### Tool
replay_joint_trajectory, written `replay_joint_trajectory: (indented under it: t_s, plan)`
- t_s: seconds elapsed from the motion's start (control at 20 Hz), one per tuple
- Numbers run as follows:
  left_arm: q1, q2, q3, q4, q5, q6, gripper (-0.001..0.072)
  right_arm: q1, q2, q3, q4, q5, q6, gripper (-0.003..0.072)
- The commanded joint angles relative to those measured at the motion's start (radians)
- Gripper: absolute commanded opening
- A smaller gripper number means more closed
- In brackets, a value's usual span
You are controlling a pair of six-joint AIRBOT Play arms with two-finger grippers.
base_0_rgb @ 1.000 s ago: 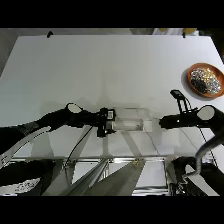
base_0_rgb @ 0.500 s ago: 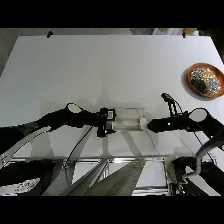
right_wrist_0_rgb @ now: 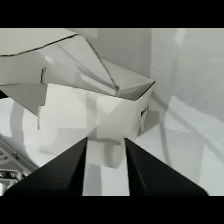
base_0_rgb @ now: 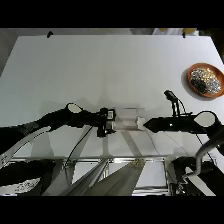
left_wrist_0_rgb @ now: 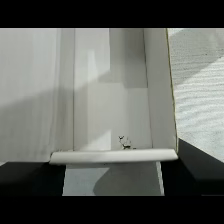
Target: Fold the box and place the chain.
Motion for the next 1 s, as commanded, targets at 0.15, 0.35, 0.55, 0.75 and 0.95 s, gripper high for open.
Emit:
replay_joint_trajectory:
  t_s: [0.15,0.35,0.55,0.75,0.95]
  plan:
    - [0.0,0.0,0.001,0.0,0.0,0.0,0.0275,0.116,0.008,0.006,-0.178,-0.106,0.212,0.041]
    - [0.0,0.0,0.001,0.0,0.0,0.0,0.0275,0.205,0.0,0.064,-0.218,-0.157,0.327,0.0406]
    - [0.0,0.0,0.001,0.0,0.0,0.0,0.0275,0.311,-0.079,0.092,-0.311,-0.158,0.493,0.0398]
    - [0.0,0.0,0.001,0.0,0.0,0.0,0.0275,0.396,-0.122,0.147,-0.443,-0.158,0.648,0.0356]
    - [0.0,0.0,0.001,0.0,0.0,0.0,0.0275,0.436,-0.19,0.217,-0.488,-0.11,0.758,0.0313]
